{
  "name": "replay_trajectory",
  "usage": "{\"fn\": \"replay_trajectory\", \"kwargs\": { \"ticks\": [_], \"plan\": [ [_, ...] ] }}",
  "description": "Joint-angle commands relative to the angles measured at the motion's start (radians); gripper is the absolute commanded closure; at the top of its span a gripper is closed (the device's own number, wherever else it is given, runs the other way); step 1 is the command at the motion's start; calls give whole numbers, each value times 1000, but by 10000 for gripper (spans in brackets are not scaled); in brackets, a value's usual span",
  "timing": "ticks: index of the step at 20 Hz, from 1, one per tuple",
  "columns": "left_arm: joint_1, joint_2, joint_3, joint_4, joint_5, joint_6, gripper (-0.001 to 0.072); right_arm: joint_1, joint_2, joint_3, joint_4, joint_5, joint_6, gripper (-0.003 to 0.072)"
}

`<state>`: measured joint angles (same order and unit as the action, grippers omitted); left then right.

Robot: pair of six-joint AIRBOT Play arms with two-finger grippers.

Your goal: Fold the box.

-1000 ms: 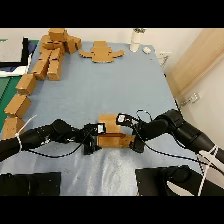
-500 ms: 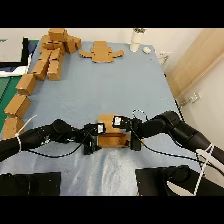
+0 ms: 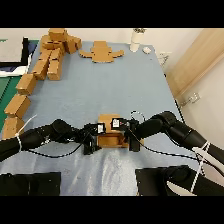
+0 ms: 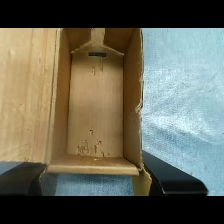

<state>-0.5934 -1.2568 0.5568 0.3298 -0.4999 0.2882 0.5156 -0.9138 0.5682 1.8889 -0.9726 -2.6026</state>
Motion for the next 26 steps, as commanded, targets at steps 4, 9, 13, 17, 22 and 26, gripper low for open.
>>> {"fn": "replay_trajectory", "kwargs": {
  "ticks": [4,9,13,17,22,26],
  "plan": [
    [1,0,0,0,0,0,96,0,-21,-13,76,62,-91,471],
    [1,0,0,0,0,0,95,7,-38,-32,124,117,-134,534],
    [1,0,0,0,0,0,96,16,-65,-32,135,126,-141,519],
    [1,0,0,0,0,0,95,28,-87,-33,150,126,-141,211],
    [1,0,0,0,0,0,96,28,-97,-32,151,126,-140,100],
    [1,0,0,0,0,0,95,28,-97,-33,151,118,-140,100]
  ]
}}
